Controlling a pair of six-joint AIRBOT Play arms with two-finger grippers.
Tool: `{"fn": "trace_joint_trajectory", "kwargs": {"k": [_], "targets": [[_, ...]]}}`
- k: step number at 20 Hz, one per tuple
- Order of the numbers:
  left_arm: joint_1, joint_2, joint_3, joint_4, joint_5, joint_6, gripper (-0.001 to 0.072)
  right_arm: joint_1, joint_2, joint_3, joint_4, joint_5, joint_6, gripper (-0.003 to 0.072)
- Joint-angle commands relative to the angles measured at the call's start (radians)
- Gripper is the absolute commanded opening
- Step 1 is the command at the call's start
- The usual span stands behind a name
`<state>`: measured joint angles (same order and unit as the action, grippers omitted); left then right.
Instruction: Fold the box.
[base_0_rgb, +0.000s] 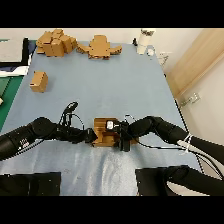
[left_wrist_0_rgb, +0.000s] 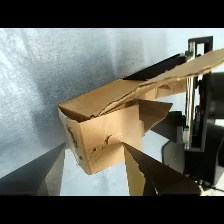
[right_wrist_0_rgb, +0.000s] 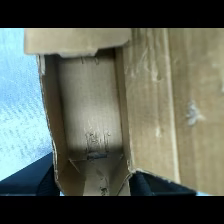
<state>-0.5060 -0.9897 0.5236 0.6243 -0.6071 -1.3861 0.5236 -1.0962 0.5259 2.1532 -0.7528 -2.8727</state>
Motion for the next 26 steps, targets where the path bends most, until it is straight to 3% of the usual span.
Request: {"fn": "trace_joint_trajectory", "kwargs": {"k": [1, 6, 8, 13, 21, 26], "targets": [[-0.013, -0.002, 0.015, 0.046, -0.003, -0.103, 0.0588, 0.0, 0.0, 0.0, 0.0, 0.0, 0.0, 0.0512], [-0.155, -0.03, 0.13, 0.481, -0.011, -0.564, 0.0587, 0.0, 0.0, 0.0, 0.0, 0.0, 0.0, 0.0513], [-0.207, -0.076, 0.19, 0.626, -0.066, -0.745, 0.0587, 0.0, 0.0, 0.0, 0.0, 0.0, 0.0, 0.0512], [-0.333, -0.193, 0.306, 0.848, -0.161, -1.008, 0.0587, 0.0, 0.0, 0.0, 0.0, 0.0, 0.0, 0.0513], [-0.418, -0.286, 0.401, 0.972, -0.286, -1.17, 0.0587, 0.0, 0.0, 0.0, 0.0, 0.0, 0.0, 0.0512], [-0.436, -0.347, 0.467, 0.979, -0.343, -1.173, 0.0587, 0.0, 0.0, 0.0, 0.0, 0.0, 0.0, 0.0512]]}}
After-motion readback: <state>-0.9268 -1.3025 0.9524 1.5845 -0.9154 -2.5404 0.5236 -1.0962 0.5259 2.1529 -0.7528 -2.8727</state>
